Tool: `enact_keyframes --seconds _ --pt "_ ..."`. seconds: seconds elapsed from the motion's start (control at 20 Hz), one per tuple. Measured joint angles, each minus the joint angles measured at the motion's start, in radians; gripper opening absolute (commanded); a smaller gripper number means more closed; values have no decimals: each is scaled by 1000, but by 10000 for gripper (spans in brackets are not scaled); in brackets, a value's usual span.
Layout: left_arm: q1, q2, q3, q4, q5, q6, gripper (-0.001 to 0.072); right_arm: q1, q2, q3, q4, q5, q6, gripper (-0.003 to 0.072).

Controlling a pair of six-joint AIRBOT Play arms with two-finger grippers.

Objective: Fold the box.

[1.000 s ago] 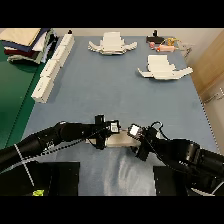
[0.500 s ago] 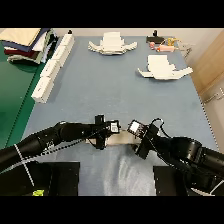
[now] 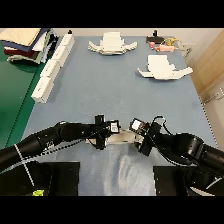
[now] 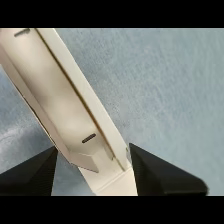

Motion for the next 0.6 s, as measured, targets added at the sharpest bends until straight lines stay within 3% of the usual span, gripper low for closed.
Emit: enact_keyframes --seconds 0.15,0.4,0.6 --pt "0 0 0 0 0 0 13 -119 -6 0 195 10 -304 720" --pt "0 0 0 0 0 0 13 -364 -71 3 648 -22 -888 720" --pt "0 0 0 0 0 0 13 -457 -192 29 835 -90 -1133 720"
